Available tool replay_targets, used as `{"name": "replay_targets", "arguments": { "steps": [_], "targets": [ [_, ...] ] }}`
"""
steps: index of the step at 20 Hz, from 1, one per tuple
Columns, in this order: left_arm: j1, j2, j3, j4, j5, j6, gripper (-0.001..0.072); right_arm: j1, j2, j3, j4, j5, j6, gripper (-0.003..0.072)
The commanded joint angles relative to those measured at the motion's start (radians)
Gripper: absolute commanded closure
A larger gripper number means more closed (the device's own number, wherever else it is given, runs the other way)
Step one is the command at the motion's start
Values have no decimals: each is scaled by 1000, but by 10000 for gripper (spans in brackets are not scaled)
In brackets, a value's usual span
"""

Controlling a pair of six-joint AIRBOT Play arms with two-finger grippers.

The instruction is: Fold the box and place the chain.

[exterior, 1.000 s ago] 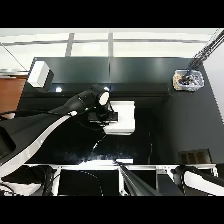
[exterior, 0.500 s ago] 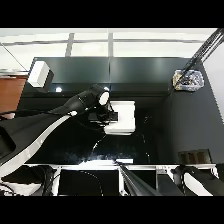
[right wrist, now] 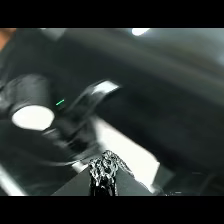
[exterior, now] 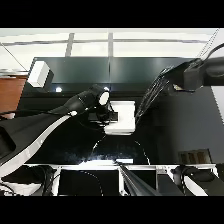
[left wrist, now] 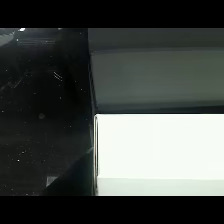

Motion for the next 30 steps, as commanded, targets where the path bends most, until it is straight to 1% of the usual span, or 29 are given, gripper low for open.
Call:
{"name": "replay_targets", "arguments": {
  "steps": [1,4,8,15,18,21,23,25,27,30],
  "targets": [
    [0,0,0,-2,-1,0,682,71,4,-42,67,-5,-5,680],
    [0,0,0,-2,-1,0,682,74,4,-41,159,-13,-5,679],
    [0,0,0,-5,0,1,681,74,4,-16,273,-59,-22,679],
    [-2,0,0,-5,2,11,681,74,4,158,309,-117,-21,679],
    [-2,0,0,-5,3,11,681,74,4,170,330,-141,-21,679],
    [-2,0,0,-6,1,11,681,80,-5,165,264,-105,-11,679],
    [-2,0,0,-6,1,11,681,107,-11,122,256,-106,-12,678],
    [-2,0,0,-6,0,11,681,139,-19,53,197,-111,-11,679],
    [-2,0,0,-6,0,11,681,160,-25,-30,125,-128,12,678],
    [-2,0,0,-6,-1,11,681,175,-27,-185,105,-170,19,678]
  ]
}}
